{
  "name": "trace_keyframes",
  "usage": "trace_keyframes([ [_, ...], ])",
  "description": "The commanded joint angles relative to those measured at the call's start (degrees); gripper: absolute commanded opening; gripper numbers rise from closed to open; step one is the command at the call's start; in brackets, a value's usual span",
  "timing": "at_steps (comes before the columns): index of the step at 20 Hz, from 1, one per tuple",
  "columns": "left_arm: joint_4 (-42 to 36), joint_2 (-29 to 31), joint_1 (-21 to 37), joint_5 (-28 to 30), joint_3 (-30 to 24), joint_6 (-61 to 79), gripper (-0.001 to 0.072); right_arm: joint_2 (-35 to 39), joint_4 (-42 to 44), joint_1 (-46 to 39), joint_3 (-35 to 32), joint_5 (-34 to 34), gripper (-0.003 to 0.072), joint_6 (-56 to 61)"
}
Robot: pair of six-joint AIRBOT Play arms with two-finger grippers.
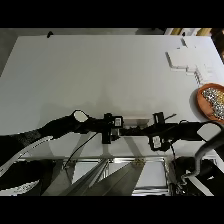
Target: Fold the box and place the chain.
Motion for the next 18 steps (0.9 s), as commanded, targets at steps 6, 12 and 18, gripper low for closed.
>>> trace_keyframes([
  [6,0.0,0.02,0.0,0.02,-0.02,0.02,0.0347,-5.05,8.63,12.46,0.04,-16.13,0.0017,0.09],
  [12,0.0,0.02,0.0,0.02,-0.02,0.02,0.0347,-8.44,-4.35,9.92,5.46,-9.57,0.0168,4.15],
  [18,0.0,0.02,0.0,0.02,0.0,0.02,0.0347,-8.55,-20.04,-7.02,14.62,7.45,0.0158,11.06],
])
